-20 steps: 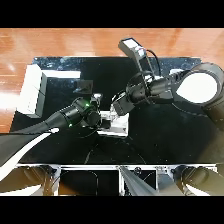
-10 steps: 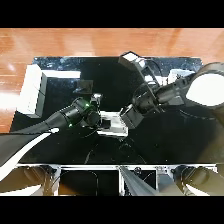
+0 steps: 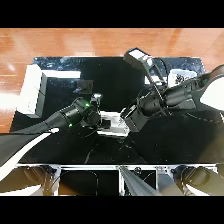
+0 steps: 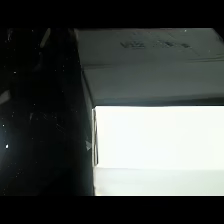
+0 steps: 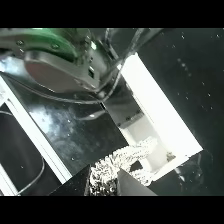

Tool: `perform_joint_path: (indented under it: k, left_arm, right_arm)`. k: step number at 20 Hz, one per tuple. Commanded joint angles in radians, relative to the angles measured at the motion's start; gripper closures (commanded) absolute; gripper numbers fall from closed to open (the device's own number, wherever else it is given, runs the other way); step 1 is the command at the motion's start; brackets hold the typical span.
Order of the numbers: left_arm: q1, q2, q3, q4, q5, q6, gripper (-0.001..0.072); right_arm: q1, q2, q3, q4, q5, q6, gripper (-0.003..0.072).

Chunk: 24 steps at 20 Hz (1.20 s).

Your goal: Fold the box and place the chain.

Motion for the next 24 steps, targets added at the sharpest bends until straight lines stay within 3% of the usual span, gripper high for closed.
perform_joint_path:
  k: [1,6,11,15,24]
  left_arm:
    - [0.0,0.0,0.0,0.001,0.0,0.0,0.0688]
    - [0.0,0.0,0.0,0.001,0.0,0.0,0.0687]
    - [0.0,0.0,0.0,0.0,0.0,0.0,0.0688]
    - [0.0,0.0,0.0,0.0,0.0,0.0,0.0688]
    - [0.0,0.0,0.0,0.0,0.001,0.0,0.0688]
  right_arm:
    - [0.005,0.002,0.001,0.03,-0.025,-0.006,0.0655]
    - [0.012,-0.015,-0.013,0.049,-0.045,-0.008,0.0655]
    - [0.012,-0.045,-0.14,0.041,-0.168,-0.008,0.0655]
    - [0.012,-0.088,-0.164,0.017,-0.252,-0.008,0.0655]
    - [0.012,-0.154,-0.183,0.011,-0.229,-0.007,0.0652]
